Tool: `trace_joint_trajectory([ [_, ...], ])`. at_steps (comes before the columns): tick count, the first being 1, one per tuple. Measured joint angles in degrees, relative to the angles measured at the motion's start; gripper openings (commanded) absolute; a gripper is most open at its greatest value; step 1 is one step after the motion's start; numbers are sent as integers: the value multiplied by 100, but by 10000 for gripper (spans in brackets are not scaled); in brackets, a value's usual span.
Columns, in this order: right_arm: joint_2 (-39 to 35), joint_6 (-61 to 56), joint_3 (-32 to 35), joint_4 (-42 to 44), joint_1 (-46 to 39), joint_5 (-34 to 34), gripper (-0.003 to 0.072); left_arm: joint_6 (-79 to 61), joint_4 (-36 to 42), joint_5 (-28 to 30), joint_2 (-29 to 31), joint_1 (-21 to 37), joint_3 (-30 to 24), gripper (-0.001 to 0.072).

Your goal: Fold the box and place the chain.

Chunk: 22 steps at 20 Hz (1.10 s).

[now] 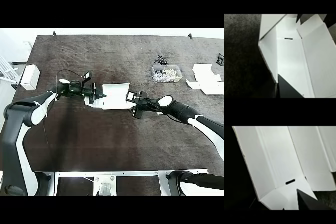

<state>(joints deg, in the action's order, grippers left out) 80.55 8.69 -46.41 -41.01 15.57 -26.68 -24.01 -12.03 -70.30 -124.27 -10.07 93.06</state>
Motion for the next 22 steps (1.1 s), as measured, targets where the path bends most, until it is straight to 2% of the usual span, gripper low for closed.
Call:
trace_joint_trajectory([
  [4, 0, -2, -122, 46, -101, -11, 581, 0, -11, -9, 0, 0, 0, 22],
  [5, 0, -2, -181, 81, -157, -81, 593, 0, -17, -20, 0, 0, 0, 22],
  [6, 0, -2, -260, 125, -227, -195, 644, 0, -33, -17, 0, 0, 0, 22],
  [12, 50, 426, -678, 730, -643, -946, 644, 0, -81, -52, 0, 0, 0, 22],
  [22, 496, 870, -833, 1113, -791, -1408, 644, -2, -114, -109, 0, 0, 0, 22],
])
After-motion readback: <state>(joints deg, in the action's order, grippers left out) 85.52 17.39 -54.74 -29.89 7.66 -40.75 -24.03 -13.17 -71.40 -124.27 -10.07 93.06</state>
